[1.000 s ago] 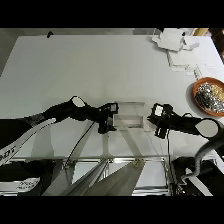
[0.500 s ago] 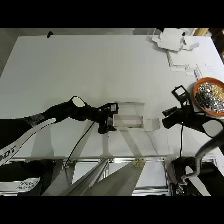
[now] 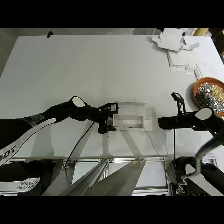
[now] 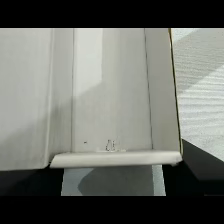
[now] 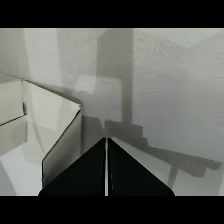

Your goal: Fold the box and place the chain.

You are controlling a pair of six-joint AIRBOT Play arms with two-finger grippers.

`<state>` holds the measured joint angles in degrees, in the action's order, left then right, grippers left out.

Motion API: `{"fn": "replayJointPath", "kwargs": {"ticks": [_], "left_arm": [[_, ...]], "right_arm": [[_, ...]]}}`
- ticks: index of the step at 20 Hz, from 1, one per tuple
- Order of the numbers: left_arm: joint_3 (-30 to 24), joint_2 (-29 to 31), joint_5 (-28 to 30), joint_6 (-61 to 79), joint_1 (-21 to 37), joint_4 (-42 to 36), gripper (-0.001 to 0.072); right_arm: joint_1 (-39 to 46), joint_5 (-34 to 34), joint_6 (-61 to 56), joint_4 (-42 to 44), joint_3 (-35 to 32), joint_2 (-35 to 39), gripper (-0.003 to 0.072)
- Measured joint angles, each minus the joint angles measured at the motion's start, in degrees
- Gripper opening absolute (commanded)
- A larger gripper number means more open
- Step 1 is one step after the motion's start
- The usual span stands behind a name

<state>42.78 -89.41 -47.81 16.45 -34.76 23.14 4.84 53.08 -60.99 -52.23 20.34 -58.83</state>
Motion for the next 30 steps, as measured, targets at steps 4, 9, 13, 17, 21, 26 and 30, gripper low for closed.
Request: {"fn": "replayJointPath", "kwargs": {"ticks": [4,9,13,17,21,26,30], "left_arm": [[0.0,0.0,0.0,0.0,0.0,0.0,0.0373],[0.0,0.0,0.0,0.0,0.0,0.0,0.0373],[0.0,0.0,0.0,0.0,0.0,0.0,0.0373],[0.0,0.0,0.0,0.1,0.0,0.0,0.0373],[0.0,0.0,-0.1,0.0,0.0,0.0,0.0373],[0.0,0.0,-0.1,-0.1,0.0,0.0,0.0373],[0.0,0.0,0.0,0.0,0.0,0.0,0.0373]], "right_arm": [[-2.8,2.1,1.5,4.1,0.0,-2.6,0.0019],[-4.1,4.0,2.6,6.9,0.0,1.0,0.012],[-5.1,4.2,2.9,11.1,0.0,4.1,0.0285],[-7.9,2.9,3.0,13.3,0.0,5.0,0.0288],[-8.9,1.9,2.8,14.2,0.0,5.4,0.029],[-9.2,2.0,1.4,13.4,1.5,6.1,0.0289],[-9.2,2.8,-3.2,8.4,3.3,6.3,0.029]]}}
